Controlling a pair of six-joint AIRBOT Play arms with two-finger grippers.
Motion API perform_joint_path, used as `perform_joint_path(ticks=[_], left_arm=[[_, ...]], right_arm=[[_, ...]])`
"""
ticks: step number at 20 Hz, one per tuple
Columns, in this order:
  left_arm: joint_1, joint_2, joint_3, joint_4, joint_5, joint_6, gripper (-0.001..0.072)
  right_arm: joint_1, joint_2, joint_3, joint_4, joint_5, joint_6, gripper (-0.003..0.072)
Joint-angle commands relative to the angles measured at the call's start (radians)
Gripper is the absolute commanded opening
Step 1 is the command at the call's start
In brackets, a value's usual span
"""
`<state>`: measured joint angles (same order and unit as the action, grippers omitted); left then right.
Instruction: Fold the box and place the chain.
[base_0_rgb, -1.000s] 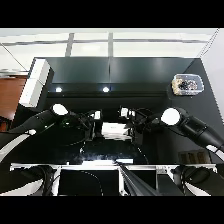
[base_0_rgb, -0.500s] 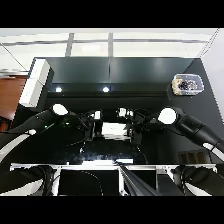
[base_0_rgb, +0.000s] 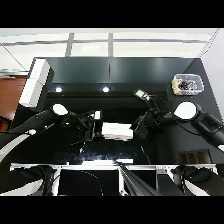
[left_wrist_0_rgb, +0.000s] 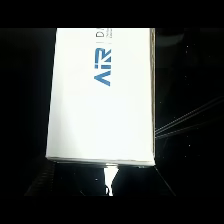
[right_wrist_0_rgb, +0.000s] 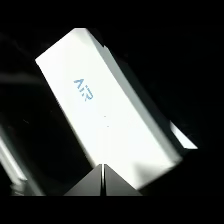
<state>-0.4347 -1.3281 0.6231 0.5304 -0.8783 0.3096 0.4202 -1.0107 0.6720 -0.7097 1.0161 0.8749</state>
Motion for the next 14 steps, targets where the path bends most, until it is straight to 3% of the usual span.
perform_joint_path(ticks=[1, 3, 8, 14], left_arm=[[0.000, -0.001, 0.000, 0.000, 0.000, 0.001, 0.0344], [0.000, -0.001, 0.000, 0.000, 0.000, 0.000, 0.0344], [0.000, -0.001, 0.000, 0.000, 0.000, 0.000, 0.0344], [0.000, -0.001, 0.000, 0.000, 0.000, 0.000, 0.0354]], right_arm=[[-0.045, 0.001, -0.124, 0.404, -0.044, 0.102, 0.0012], [-0.023, -0.041, -0.136, 0.473, -0.103, 0.097, 0.0013], [-0.006, -0.146, -0.136, 0.465, -0.130, 0.096, 0.0012], [-0.006, -0.187, -0.136, 0.422, -0.154, 0.083, 0.0013]])
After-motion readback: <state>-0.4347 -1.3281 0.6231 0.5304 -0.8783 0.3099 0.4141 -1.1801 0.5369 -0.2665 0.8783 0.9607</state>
